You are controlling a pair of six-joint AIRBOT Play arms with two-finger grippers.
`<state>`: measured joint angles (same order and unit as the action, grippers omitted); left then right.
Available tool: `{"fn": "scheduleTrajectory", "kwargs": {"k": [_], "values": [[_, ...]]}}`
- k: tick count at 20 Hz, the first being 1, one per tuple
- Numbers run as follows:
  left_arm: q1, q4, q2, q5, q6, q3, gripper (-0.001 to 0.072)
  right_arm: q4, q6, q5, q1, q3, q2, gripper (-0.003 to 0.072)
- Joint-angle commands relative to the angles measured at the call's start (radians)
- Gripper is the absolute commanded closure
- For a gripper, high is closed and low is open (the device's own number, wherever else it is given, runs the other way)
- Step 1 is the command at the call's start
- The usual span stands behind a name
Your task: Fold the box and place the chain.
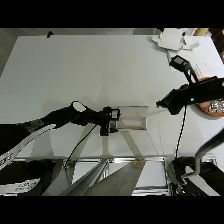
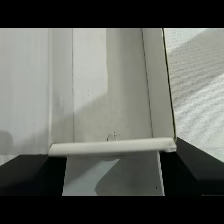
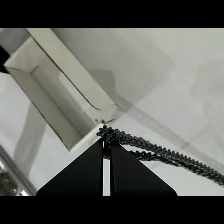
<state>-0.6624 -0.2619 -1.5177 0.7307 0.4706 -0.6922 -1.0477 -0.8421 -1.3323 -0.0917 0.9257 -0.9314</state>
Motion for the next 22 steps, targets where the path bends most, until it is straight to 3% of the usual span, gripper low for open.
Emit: {"fn": "scheduleTrajectory", "kwargs": {"k": [1, 10, 14, 18, 22], "values": [[0.0, 0.0, 0.0, 0.0, 0.0, 0.0, 0.039, 0.002, -0.032, 0.043, -0.072, 0.001, 0.001, 0.0667], [0.0, 0.0, 0.0, 0.0, 0.0, 0.0, 0.039, -0.014, -0.093, 0.057, -0.289, -0.029, 0.013, 0.0667], [0.0, 0.0, 0.0, 0.0, 0.0, 0.0, 0.039, -0.104, -0.093, 0.054, -0.292, -0.092, 0.144, 0.0667], [0.0, 0.0, 0.0, 0.0, 0.0, 0.0, 0.039, -0.381, -0.201, 0.111, -0.12, -0.122, 0.288, 0.0667], [0.0, 0.0, 0.0, 0.0, 0.0, 0.0, 0.039, -0.335, -0.268, 0.234, 0.081, -0.122, 0.289, 0.0667]]}}
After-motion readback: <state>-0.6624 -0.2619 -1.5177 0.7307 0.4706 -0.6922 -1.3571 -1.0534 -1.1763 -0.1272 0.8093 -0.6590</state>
